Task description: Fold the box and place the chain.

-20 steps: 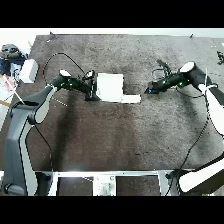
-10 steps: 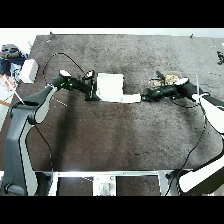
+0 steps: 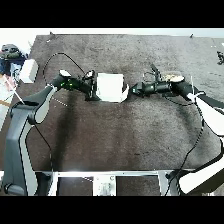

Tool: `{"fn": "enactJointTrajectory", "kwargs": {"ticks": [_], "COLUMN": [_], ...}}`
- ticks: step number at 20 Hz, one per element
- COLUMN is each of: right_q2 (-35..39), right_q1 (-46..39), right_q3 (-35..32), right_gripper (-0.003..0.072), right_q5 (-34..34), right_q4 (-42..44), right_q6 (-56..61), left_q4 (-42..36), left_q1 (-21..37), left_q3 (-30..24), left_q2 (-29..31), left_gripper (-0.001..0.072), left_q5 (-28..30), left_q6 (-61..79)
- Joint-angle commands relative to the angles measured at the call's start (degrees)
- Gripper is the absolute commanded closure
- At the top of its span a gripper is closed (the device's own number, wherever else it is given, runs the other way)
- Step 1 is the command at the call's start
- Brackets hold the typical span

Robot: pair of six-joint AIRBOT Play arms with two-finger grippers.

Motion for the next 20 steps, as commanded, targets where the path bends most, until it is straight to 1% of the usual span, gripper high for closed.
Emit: {"fn": "enactJointTrajectory", "kwargs": {"ticks": [1, 2, 4, 5, 8, 9, 11, 13, 16, 20], "right_q2": [0.28, 0.24, 0.15, 0.15, 0.09, -0.02, -0.02, -0.02, -0.98, -4.22], "right_q1": [2.29, 3.78, 6.67, 7.85, 10.32, 11.1, 12.48, 13.86, 16.41, 19.17], "right_q3": [2.32, 2.89, 4.72, 5.99, 9.9, 11.04, 12.28, 13.16, 15.41, 19.04], "right_gripper": [0.0184, 0.007, 0.0073, 0.0073, 0.0073, 0.0074, 0.0074, 0.0074, 0.0074, 0.0076], "right_q5": [-1.42, -3.02, -5.09, -5.18, -5.03, -5.03, -5.05, -5.05, -4.57, -2.89], "right_q4": [0.98, -1.27, -9.11, -12.41, -18.88, -22.45, -29.64, -34.53, -39.23, -41.48], "right_q6": [2.43, 4.92, 10.8, 13.9, 20.06, 23.67, 29.59, 34.47, 38.47, 41.94], "left_q4": [0.02, 0.02, 0.02, 0.02, 0.02, 0.0, 0.02, 0.02, 0.0, 0.0], "left_q1": [0.07, 0.04, 0.07, 0.07, 0.04, 0.07, 0.07, 0.07, 0.07, 0.07], "left_q3": [0.0, 0.0, 0.0, 0.0, 0.0, 0.0, 0.0, 0.0, 0.0, 0.0], "left_q2": [-0.02, -0.02, -0.02, 0.0, -0.02, -0.02, -0.02, 0.0, -0.02, -0.02], "left_gripper": [0.0184, 0.0184, 0.0184, 0.0184, 0.0185, 0.0184, 0.0184, 0.0184, 0.0184, 0.0184], "left_q5": [-0.04, -0.04, -0.04, -0.07, -0.04, -0.04, -0.04, -0.04, -0.04, -0.07], "left_q6": [0.02, 0.02, 0.02, 0.02, 0.02, 0.02, 0.02, 0.02, 0.02, 0.0]}}
